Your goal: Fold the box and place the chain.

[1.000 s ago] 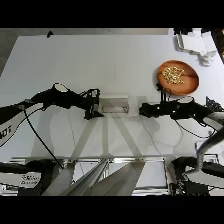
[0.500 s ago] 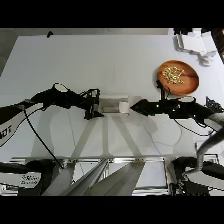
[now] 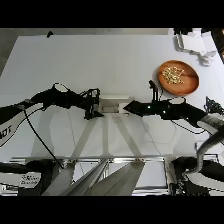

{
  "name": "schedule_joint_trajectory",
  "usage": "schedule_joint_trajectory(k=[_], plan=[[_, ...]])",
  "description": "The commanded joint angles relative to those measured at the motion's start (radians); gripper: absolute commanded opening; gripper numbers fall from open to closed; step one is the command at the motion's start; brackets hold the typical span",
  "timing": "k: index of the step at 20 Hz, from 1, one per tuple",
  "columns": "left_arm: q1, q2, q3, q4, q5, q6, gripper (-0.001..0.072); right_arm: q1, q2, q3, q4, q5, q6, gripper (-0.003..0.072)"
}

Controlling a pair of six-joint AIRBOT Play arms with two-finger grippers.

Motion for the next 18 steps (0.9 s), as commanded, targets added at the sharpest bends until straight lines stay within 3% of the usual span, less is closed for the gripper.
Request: schedule_joint_trajectory(k=[1, 5, 9, 13, 15, 18], plan=[[0.0, 0.001, 0.0, 0.0, 0.0, 0.0, 0.0148, 0.063, 0.0, 0.05, -0.127, -0.097, 0.106, 0.0481], [0.0, 0.001, 0.0, 0.0, 0.0, 0.0, 0.0149, 0.122, 0.0, 0.123, -0.605, -0.184, 0.557, 0.048], [0.0, 0.001, 0.0, 0.0, 0.0, 0.0, 0.0148, 0.205, 0.0, 0.233, -1.08, -0.08, 0.907, 0.0478], [0.0, 0.001, 0.0, 0.0, 0.0, 0.0, 0.0148, 0.276, -0.003, 0.335, -1.131, 0.061, 0.935, 0.0485], [0.0, 0.001, 0.0, 0.0, 0.0, 0.0, 0.0148, 0.309, -0.019, 0.367, -1.15, 0.086, 0.948, 0.0569], [0.0, 0.001, 0.0, 0.0, 0.0, 0.0, 0.0148, 0.351, -0.075, 0.404, -1.317, 0.111, 1.203, 0.0563]])
